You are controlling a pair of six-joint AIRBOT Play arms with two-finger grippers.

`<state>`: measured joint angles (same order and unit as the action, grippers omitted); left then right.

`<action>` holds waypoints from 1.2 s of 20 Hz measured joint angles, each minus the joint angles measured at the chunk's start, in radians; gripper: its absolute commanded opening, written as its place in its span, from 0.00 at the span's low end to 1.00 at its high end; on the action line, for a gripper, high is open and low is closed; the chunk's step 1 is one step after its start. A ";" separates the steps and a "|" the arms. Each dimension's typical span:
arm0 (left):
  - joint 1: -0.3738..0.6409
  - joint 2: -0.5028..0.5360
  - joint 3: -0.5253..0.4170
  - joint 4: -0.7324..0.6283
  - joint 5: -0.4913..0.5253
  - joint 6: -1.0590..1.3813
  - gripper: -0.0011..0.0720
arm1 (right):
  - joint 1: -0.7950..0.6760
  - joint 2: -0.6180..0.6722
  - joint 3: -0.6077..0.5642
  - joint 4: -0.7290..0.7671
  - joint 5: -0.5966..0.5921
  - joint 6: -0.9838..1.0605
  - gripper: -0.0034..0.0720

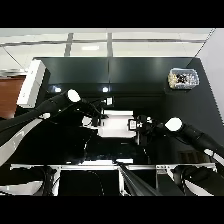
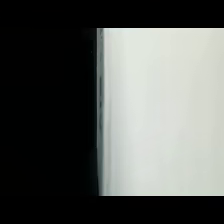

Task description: Fold the box and place the chain.

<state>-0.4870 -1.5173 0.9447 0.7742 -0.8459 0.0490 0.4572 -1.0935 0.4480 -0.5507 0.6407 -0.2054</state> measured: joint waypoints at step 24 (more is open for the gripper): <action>0.000 0.000 0.000 -0.002 -0.003 -0.003 0.05 | -0.138 -0.005 0.124 -0.023 0.048 -0.001 0.98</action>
<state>-0.4870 -1.5177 0.9447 0.7727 -0.8494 0.0456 0.3187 -1.0981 0.5720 -0.5735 0.6891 -0.2062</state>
